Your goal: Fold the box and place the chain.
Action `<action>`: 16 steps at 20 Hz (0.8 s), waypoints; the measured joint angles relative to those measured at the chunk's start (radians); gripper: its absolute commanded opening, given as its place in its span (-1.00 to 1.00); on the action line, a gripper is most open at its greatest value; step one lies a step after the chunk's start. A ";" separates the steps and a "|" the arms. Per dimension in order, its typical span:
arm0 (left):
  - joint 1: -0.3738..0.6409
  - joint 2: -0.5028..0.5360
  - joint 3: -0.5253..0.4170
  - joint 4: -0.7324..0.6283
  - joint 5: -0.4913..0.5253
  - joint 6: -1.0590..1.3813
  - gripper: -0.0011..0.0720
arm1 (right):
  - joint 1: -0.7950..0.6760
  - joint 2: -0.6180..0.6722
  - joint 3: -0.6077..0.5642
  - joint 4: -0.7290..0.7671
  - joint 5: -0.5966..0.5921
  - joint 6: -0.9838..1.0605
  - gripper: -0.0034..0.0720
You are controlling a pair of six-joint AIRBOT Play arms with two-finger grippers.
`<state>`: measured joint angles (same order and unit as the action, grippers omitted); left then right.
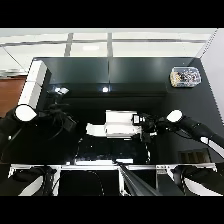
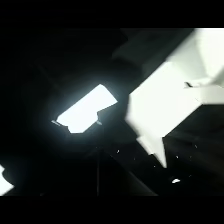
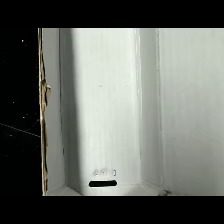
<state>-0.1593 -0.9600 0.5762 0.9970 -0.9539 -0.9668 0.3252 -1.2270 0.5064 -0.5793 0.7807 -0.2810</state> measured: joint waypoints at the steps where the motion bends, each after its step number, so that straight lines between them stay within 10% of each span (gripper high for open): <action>1: 0.050 -0.040 -0.002 -0.028 -0.036 -0.082 -0.91 | 0.000 0.000 0.000 0.000 0.000 0.000 -0.65; 6: 0.131 -0.254 0.003 -0.224 -0.134 -0.197 -0.91 | 0.000 0.000 0.000 0.000 0.000 0.000 -0.64; 15: -0.069 -0.424 0.064 -0.360 -0.121 -0.148 -0.88 | 0.001 0.000 0.000 0.000 0.000 0.000 -0.65; 16: -0.077 -0.428 0.069 -0.384 -0.124 -0.126 -0.61 | 0.001 0.000 0.000 0.000 0.000 0.000 -0.64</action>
